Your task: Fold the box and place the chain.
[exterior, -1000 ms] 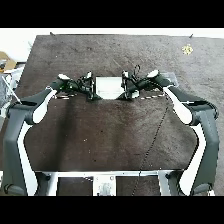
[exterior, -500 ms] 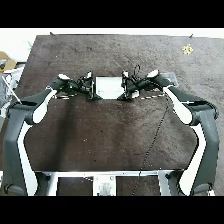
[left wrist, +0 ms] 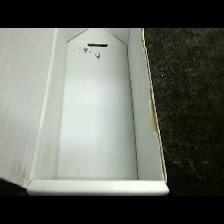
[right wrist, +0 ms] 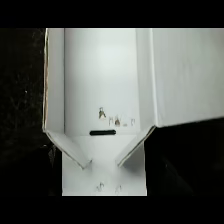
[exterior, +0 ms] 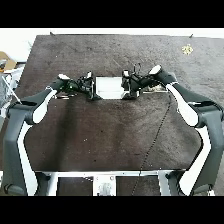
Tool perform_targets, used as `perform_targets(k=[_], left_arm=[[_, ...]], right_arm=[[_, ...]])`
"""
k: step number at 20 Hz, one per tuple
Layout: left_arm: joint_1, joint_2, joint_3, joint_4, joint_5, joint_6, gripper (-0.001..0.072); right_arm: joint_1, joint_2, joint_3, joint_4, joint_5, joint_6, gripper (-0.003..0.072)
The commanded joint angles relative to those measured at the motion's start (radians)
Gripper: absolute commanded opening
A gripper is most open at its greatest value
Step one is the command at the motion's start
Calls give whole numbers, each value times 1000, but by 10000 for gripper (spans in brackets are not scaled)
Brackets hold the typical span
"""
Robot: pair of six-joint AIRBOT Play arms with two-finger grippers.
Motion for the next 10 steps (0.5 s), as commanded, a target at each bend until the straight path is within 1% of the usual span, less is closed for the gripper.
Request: perform_targets(k=[1, 3, 4, 5, 6, 7, 8, 10], left_arm=[[0, 0, 1, 0, 0, 0, 462], [0, 0, 1, 0, 0, 0, 462], [0, 0, 1, 0, 0, 1, 462], [0, 0, 1, 0, 0, 0, 462], [0, 0, 1, 0, 0, 0, 461], [0, 0, 1, 0, 0, 1, 462], [0, 0, 1, 0, 0, 1, 461], [0, 0, 1, 0, 0, 1, 462]], right_arm=[[-1, 82, 1, -143, -3, 129, 690], [-1, 143, 1, -186, -2, 209, 677], [-2, 164, 1, -176, -2, 254, 547], [-2, 176, 1, -138, 7, 292, 175], [-2, 176, 1, -88, 21, 296, 38], [-1, 172, 0, -41, 28, 296, 21], [-1, 166, 0, 5, 26, 295, 20], [1, 142, 0, 150, 20, 283, 20]])
